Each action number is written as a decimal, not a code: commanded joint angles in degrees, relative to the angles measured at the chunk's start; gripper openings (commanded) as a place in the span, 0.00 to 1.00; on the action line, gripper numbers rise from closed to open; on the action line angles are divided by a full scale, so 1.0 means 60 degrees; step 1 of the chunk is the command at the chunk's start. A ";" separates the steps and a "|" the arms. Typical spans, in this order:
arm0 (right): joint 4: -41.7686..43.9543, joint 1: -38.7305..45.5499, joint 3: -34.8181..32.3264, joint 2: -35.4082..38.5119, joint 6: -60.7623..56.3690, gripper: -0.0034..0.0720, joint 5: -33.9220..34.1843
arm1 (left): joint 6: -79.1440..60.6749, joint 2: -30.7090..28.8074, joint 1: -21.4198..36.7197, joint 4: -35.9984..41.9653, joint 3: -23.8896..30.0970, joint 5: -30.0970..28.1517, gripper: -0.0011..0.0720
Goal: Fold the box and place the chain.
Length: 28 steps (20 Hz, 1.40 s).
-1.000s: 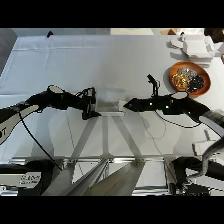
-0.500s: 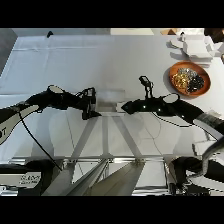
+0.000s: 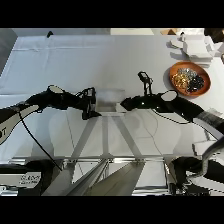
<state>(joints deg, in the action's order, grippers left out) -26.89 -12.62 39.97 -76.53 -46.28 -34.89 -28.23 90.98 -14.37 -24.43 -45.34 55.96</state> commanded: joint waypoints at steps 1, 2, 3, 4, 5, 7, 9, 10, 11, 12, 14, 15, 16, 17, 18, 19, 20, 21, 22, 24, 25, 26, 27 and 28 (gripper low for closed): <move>-0.2470 -0.0284 0.0419 0.0018 -0.2692 0.76 -0.0572 | 0.0000 0.0000 -0.0004 -0.0004 -0.0004 -0.0007 0.39; -0.2703 -0.0415 0.0535 0.0018 -0.2911 0.76 -0.0616 | 0.0000 0.0000 -0.0004 -0.0004 -0.0004 -0.0007 0.39; -0.2739 -0.0561 0.0648 0.0018 -0.3056 0.76 -0.0594 | 0.0000 0.0000 -0.0004 -0.0004 -0.0004 0.0000 0.39; -0.2739 -0.0703 0.0769 0.0018 -0.3078 0.76 -0.0579 | 0.0000 0.0000 -0.0004 -0.0004 -0.0004 -0.0004 0.39; -0.2739 -0.0852 0.0914 0.0018 -0.3078 0.76 -0.0576 | 0.0000 0.0000 -0.0004 -0.0004 -0.0004 -0.0004 0.39; -0.2878 -0.1089 0.1155 0.0018 -0.3348 0.76 -0.0550 | 0.0000 0.0000 -0.0004 -0.0004 -0.0004 -0.0004 0.39; -0.3952 -0.1275 0.1217 0.0015 -0.4714 0.76 -0.0448 | 0.0000 0.0000 -0.0004 -0.0004 -0.0004 -0.0004 0.39; -0.4881 -0.1373 0.1217 0.0015 -0.5526 0.75 -0.0459 | 0.0000 0.0000 -0.0004 -0.0004 -0.0004 -0.0004 0.39; -0.5814 -0.1479 0.1217 0.0015 -0.6342 0.75 -0.0477 | 0.0000 0.0000 -0.0004 -0.0004 -0.0004 -0.0004 0.39; -0.6736 -0.1599 0.1217 0.0015 -0.7125 0.75 -0.0481 | 0.0000 0.0000 -0.0004 -0.0004 -0.0004 -0.0004 0.39; -0.7810 -0.1792 0.1220 0.0015 -0.7916 0.75 -0.0477 | 0.0000 0.0000 -0.0004 -0.0004 -0.0004 -0.0004 0.39; -0.8065 -0.1854 0.1220 0.0011 -0.8098 0.75 -0.0477 | 0.0000 0.0000 -0.0004 -0.0004 -0.0004 -0.0004 0.39; -0.8287 -0.1909 0.1228 0.0011 -0.8306 0.75 -0.0470 | 0.0000 0.0004 -0.0004 -0.0004 -0.0004 -0.0004 0.39; -0.8470 -0.1934 0.1235 0.0011 -0.8517 0.75 -0.0466 | 0.0000 0.0000 -0.0004 -0.0004 -0.0004 -0.0004 0.39; -0.8641 -0.1967 0.1257 0.0011 -0.8801 0.75 -0.0470 | 0.0000 0.0000 -0.0004 -0.0004 -0.0004 0.0000 0.39; -0.8816 -0.2000 0.1311 0.0004 -0.9020 0.75 -0.0477 | 0.0000 0.0000 -0.0004 -0.0004 -0.0004 -0.0007 0.39; -0.9031 -0.2036 0.1402 -0.0036 -0.9235 0.75 -0.0546 | 0.0000 0.0000 -0.0004 -0.0004 -0.0004 -0.0004 0.39; -0.9307 -0.2076 0.1548 -0.0135 -0.9486 0.75 -0.0743 | 0.0000 0.0000 -0.0004 -0.0004 -0.0004 0.0000 0.39; -0.9606 -0.2153 0.1756 -0.0291 -0.9785 0.75 -0.1071 | -0.0004 0.0000 -0.0004 -0.0004 -0.0004 -0.0004 0.39; -1.0047 -0.2328 0.2299 -0.0678 -1.0353 0.75 -0.1778 | 0.0000 0.0000 -0.0004 -0.0004 -0.0004 -0.0004 0.39; -1.0043 -0.2408 0.2521 -0.0783 -1.0655 0.75 -0.1898 | 0.0000 0.0000 -0.0004 -0.0004 -0.0004 0.0004 0.39; -1.0043 -0.2473 0.2681 -0.0816 -1.0903 0.75 -0.1891 | 0.0000 0.0000 -0.0004 -0.0004 -0.0004 -0.0007 0.39; -1.0040 -0.2510 0.2812 -0.0816 -1.1089 0.75 -0.1876 | 0.0000 0.0000 -0.0004 -0.0004 -0.0004 -0.0004 0.39; -1.0029 -0.2524 0.2932 -0.0816 -1.1307 0.75 -0.1902 | 0.0000 0.0000 -0.0004 -0.0004 -0.0004 0.0000 0.39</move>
<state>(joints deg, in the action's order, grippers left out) -85.67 -26.92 54.98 -80.60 -108.90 -44.51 -28.29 90.98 -14.37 -24.47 -45.34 55.99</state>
